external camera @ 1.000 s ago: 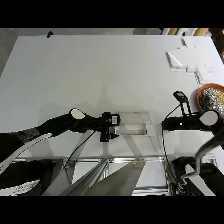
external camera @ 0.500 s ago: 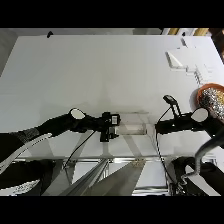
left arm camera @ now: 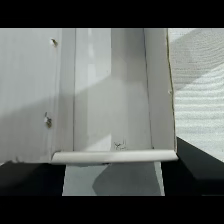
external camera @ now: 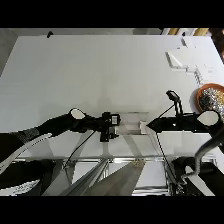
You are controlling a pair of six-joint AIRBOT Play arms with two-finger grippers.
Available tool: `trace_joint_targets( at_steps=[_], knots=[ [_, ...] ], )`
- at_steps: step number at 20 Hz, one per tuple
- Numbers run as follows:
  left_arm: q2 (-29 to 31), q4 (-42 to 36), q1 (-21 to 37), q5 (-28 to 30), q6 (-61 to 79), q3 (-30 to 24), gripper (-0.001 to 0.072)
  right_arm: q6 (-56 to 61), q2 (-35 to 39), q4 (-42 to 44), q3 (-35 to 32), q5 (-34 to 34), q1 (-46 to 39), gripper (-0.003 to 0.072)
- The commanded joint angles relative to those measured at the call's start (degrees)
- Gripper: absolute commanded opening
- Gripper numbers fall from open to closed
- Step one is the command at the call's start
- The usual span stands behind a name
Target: Fold the box and place the chain.
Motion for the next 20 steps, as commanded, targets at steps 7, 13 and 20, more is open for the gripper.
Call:
trace_joint_targets(
  at_steps=[7, 13, 20],
  knots=[
    [0.0, 0.0, 0.0, 0.0, 0.0, 0.0, 0.0274, 7.6, 0.2, -4.5, 0.0, -6.2, 9.9, 0.0411],
    [0.0, 0.0, 0.1, 0.0, 0.0, 0.0, 0.0274, 15.1, -0.1, -6.3, 0.7, -6.5, 10.1, 0.0411],
    [0.0, 0.0, 0.0, 0.0, 0.0, 0.0, 0.0274, 35.0, -6.8, -22.4, 6.9, -6.8, 23.8, 0.0505]
  ],
)
